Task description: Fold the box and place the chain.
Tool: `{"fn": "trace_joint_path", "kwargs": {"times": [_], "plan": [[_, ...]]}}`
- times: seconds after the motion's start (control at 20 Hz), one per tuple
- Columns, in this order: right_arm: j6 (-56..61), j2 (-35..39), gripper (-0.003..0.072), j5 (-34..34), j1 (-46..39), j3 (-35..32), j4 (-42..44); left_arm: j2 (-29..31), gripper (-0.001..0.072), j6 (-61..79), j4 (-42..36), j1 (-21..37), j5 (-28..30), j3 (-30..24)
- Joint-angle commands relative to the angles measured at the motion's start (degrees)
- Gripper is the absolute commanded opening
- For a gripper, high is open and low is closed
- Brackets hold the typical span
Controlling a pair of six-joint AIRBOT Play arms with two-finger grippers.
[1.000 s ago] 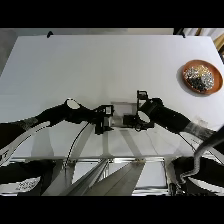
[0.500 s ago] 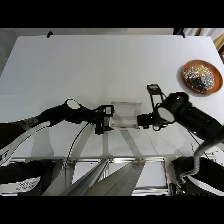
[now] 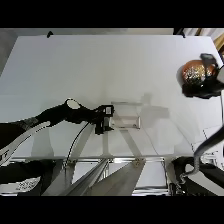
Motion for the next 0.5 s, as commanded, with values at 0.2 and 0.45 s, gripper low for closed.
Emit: {"fn": "trace_joint_path", "kwargs": {"times": [0.2,0.45], "plan": [[-8.35,-29.42,0.0304,-5.49,-14.38,29.27,-0.55,0.0,0.0212,0.0,0.0,0.02,-0.02,0.0],[-6.21,-42.16,0.0273,-4.57,-16.09,40.76,-0.28,0.0,0.0212,0.0,0.0,0.02,-0.02,0.0]]}}
